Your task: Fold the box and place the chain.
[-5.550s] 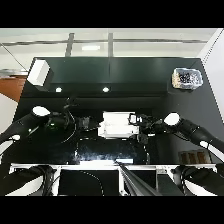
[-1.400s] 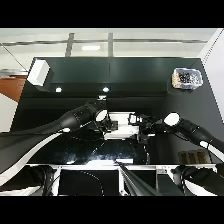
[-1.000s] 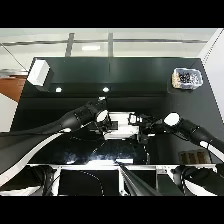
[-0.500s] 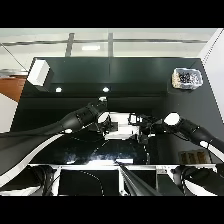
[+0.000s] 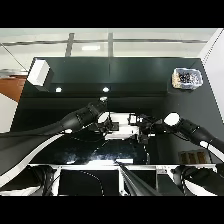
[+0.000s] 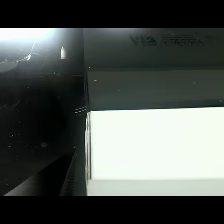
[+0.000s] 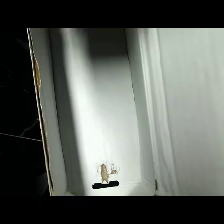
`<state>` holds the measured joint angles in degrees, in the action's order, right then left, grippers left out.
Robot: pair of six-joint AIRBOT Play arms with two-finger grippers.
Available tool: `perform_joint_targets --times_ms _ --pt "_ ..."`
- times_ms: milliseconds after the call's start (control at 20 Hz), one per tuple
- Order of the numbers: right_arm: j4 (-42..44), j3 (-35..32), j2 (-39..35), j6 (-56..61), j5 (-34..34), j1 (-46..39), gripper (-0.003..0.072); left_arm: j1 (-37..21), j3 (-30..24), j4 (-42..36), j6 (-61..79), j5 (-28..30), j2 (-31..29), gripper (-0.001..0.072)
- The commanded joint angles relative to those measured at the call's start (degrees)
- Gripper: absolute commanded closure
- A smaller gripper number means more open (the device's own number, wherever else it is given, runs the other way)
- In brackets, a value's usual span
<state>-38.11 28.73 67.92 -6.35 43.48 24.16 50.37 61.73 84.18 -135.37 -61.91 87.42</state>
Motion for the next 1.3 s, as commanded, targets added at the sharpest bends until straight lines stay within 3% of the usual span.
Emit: perform_joint_targets --times_ms 0,50,200,300,500,550,600,650,950,1250 --pt "0.07 0.02 0.02 0.11 0.00 0.00 0.0223 -0.07 0.02 0.63 -0.13 -0.13 0.00 0.0353" --pt "0.07 0.02 0.02 0.11 0.00 0.00 0.0222 -0.07 0.02 0.63 -0.13 -0.13 0.00 0.0372" --pt "0.07 0.02 0.02 0.11 0.00 0.00 0.0222 -0.07 0.02 0.63 -0.11 -0.11 0.00 0.0607" --pt "0.07 0.02 0.02 0.13 0.00 0.00 0.0223 -0.04 0.02 0.61 -0.11 -0.13 0.00 0.0664" --pt "0.09 0.04 -0.02 0.13 0.24 0.00 0.0222 -0.07 0.02 0.63 -0.09 -0.15 -0.02 0.0678" --pt "0.13 0.04 -0.15 0.52 0.70 0.00 0.0180 -0.07 0.02 0.68 -0.07 -0.15 -0.04 0.0682" --pt "0.09 0.04 -0.33 2.10 0.94 0.00 0.0008 -0.07 0.02 0.81 -0.07 -0.13 -0.11 0.0681" --pt "-0.33 0.07 -0.79 3.67 1.25 0.00 -0.0027 -0.07 0.02 1.16 -0.02 -0.15 -0.28 0.0682" --pt "-15.52 0.07 -8.55 12.59 7.32 -0.02 -0.0019 -1.62 -0.15 3.67 3.89 -2.91 -1.90 0.0683" --pt "-12.66 0.04 -8.76 10.80 4.15 0.02 -0.0017 -1.73 -0.24 3.58 3.32 -1.27 -1.11 0.0683"
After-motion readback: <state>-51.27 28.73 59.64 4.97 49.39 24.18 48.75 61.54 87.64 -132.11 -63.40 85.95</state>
